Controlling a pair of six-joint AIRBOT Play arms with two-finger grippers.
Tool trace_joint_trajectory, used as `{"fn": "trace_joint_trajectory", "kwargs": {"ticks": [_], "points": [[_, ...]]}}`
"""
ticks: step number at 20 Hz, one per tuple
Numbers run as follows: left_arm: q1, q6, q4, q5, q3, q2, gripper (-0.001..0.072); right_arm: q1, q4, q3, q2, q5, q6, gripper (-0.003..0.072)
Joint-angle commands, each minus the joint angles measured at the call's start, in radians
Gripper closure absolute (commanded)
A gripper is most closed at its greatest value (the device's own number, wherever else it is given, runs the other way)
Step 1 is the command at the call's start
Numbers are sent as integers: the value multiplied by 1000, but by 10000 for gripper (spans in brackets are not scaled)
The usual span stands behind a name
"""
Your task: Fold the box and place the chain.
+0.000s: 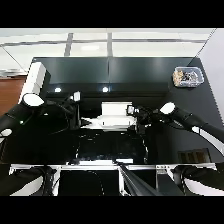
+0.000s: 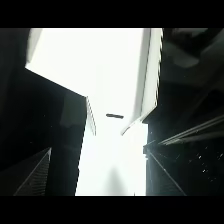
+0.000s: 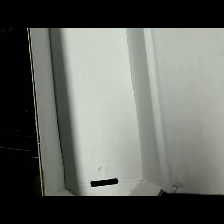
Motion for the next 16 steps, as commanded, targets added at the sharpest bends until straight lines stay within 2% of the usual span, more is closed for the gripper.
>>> {"fn": "trace_joint_trajectory", "kwargs": {"ticks": [1,7,8,9,11,12,13,14,16], "points": [[-27,172,15,66,-19,-60,22,0,0,1,0,0,0,498],[-93,174,-29,69,-19,-150,43,0,0,1,0,0,0,498],[-106,181,-51,84,-19,-159,57,0,0,1,0,0,0,497],[-118,182,-64,116,-19,-163,106,0,0,1,0,0,0,497],[-135,182,-65,182,-19,-164,116,0,0,1,0,0,0,497],[-138,182,-67,195,-19,-164,165,0,0,1,0,0,0,498],[-137,181,-68,197,-19,-164,302,0,0,1,0,0,0,497],[-137,181,-68,196,-18,-164,384,0,0,1,0,0,0,497],[-137,181,-69,176,-18,-163,498,0,0,1,0,0,0,497]]}}
